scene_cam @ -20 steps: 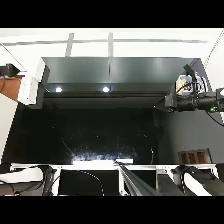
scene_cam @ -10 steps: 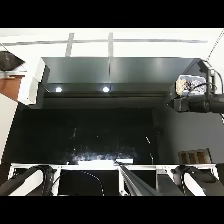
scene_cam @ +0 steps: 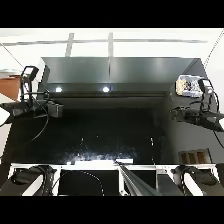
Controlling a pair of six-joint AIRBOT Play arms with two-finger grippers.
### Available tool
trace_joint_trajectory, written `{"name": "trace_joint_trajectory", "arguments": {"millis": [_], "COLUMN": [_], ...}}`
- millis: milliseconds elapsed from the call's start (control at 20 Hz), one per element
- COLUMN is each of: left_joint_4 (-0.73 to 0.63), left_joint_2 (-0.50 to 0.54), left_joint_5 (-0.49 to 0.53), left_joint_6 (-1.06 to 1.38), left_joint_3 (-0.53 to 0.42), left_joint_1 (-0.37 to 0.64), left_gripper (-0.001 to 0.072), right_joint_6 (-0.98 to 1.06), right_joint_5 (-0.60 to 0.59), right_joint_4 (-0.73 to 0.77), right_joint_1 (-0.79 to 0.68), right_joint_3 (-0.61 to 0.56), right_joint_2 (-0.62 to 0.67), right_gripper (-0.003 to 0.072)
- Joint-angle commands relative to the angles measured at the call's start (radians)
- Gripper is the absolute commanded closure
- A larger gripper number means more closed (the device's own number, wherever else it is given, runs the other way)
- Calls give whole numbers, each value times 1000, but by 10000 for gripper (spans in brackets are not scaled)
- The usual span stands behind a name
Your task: Fold the box and place the chain.
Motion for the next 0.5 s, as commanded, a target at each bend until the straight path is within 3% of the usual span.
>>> {"name": "trace_joint_trajectory", "arguments": {"millis": [0, 450], "left_joint_4": [31, 19], "left_joint_2": [22, 21], "left_joint_5": [66, 72], "left_joint_6": [-39, -39], "left_joint_3": [-49, -77], "left_joint_1": [-27, -27], "left_gripper": [678, 678], "right_joint_6": [2, 2], "right_joint_5": [-30, -29], "right_joint_4": [-5, -5], "right_joint_1": [0, 0], "right_joint_3": [-20, -20], "right_joint_2": [5, 5], "right_gripper": [651, 651]}}
